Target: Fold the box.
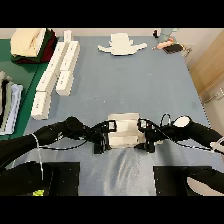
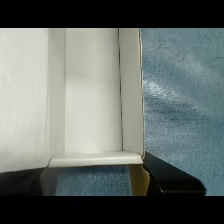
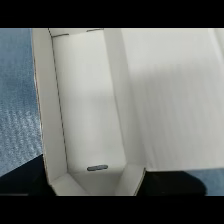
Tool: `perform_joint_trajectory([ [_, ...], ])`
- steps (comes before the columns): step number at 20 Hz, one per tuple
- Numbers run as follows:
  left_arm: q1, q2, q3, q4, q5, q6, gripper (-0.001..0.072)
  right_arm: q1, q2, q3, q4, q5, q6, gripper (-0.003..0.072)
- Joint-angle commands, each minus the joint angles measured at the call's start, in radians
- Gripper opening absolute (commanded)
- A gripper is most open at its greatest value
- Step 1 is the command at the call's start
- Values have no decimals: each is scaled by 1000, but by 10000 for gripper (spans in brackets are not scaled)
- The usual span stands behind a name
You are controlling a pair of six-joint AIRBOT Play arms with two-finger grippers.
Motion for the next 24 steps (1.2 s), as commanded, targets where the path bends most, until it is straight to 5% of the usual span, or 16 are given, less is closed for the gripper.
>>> perform_joint_trajectory([
  [1,0,-1,1,0,0,1,521,-1,1,1,-5,-13,3,720],
  [8,0,-1,1,0,0,1,521,-13,101,1,-96,-11,24,720],
  [17,0,-1,1,-1,0,1,521,-18,338,1,-180,109,357,720],
  [24,0,-1,1,-1,0,1,521,-18,502,1,99,129,942,717],
])
